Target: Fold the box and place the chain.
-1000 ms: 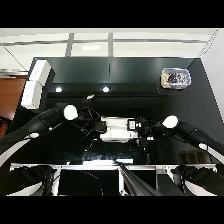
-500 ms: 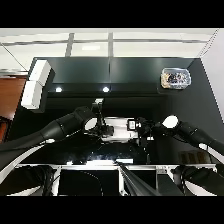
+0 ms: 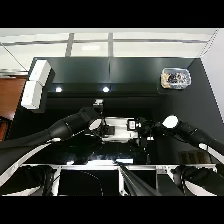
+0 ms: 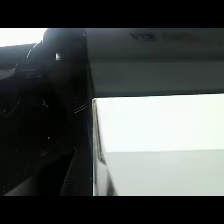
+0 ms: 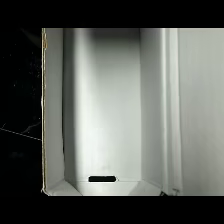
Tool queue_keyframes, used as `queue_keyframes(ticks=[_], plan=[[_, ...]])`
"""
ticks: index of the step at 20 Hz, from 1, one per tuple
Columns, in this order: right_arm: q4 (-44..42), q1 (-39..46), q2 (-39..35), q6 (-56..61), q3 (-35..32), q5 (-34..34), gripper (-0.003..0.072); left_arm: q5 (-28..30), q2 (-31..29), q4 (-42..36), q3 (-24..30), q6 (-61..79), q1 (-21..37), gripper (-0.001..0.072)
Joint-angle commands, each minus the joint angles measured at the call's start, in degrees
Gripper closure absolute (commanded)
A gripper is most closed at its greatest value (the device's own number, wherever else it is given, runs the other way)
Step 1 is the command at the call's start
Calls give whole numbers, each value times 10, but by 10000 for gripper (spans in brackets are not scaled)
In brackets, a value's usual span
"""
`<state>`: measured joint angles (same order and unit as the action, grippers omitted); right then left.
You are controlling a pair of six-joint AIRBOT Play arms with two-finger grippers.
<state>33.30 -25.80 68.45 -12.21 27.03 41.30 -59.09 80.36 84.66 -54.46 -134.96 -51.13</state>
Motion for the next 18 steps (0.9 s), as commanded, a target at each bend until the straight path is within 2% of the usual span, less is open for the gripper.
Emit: queue_keyframes(ticks=[1, 3, 6, 9, 10, 12, 13, 16, 17, 18], plan=[[0, 0, 0, 0, 0, 0, 219, 0, 6, 2, -7, -4, -1, 435], [0, 0, 0, 0, 0, 0, 218, 1, 10, -1, -7, -4, -1, 438], [0, 0, 0, 0, 0, 0, 219, 6, 10, -1, -11, 0, -1, 683], [0, 0, 0, 0, 0, 0, 219, 5, 10, -1, -14, -1, -1, 679], [0, 0, 0, 0, 0, 0, 218, 5, 11, -1, -14, -1, -1, 650], [0, 0, 0, 0, 0, 0, 219, 4, 10, -1, -14, -4, -1, 284], [0, 0, 0, 0, 0, 0, 219, 1, 10, -1, -14, -4, -1, 263], [0, 0, 0, 0, 0, 0, 219, 0, 11, 0, -17, -6, -1, 268], [0, 0, 0, 0, 0, 0, 219, 0, 13, 2, -19, -5, -1, 385], [0, 0, 0, 0, 0, 0, 219, 0, 15, 2, -21, -5, -1, 458]])
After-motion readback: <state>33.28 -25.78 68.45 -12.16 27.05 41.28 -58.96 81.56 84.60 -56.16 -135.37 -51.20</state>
